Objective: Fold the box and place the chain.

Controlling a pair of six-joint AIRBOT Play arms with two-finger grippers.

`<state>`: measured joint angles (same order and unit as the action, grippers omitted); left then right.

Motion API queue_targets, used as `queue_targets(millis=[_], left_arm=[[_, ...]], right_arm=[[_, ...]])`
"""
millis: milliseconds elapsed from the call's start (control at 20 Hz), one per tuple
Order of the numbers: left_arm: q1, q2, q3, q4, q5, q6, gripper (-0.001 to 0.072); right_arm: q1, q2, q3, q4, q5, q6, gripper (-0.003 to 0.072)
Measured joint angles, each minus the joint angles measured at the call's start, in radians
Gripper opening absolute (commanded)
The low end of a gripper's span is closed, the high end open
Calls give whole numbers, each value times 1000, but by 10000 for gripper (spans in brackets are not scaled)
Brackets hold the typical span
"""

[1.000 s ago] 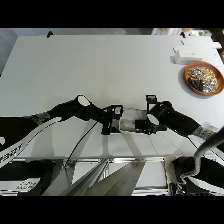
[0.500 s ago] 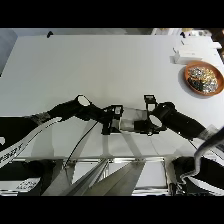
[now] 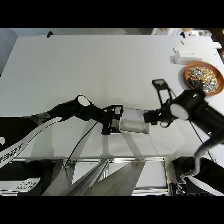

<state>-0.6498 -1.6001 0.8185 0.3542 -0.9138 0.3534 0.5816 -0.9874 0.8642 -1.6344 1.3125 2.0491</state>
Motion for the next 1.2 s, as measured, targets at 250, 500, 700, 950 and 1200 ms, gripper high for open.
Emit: queue_targets(millis=[250, 500, 700, 950, 1200], left_arm=[[0, 0, 0, 0, -1, 0, 208], [0, 0, 0, 0, -1, 0, 208], [0, 0, 0, 0, -3, 1, 208], [0, 0, 0, 1, -3, 1, 208], [0, 0, 0, 1, -3, 1, 208]], right_arm=[[-383, -74, 222, -29, -27, -259, 234], [-764, -329, 424, -16, -65, -430, 188], [-928, -515, 496, 21, -82, -475, 190], [-980, -622, 518, 51, -159, -487, 188], [-990, -661, 522, 66, -228, -484, 189]])
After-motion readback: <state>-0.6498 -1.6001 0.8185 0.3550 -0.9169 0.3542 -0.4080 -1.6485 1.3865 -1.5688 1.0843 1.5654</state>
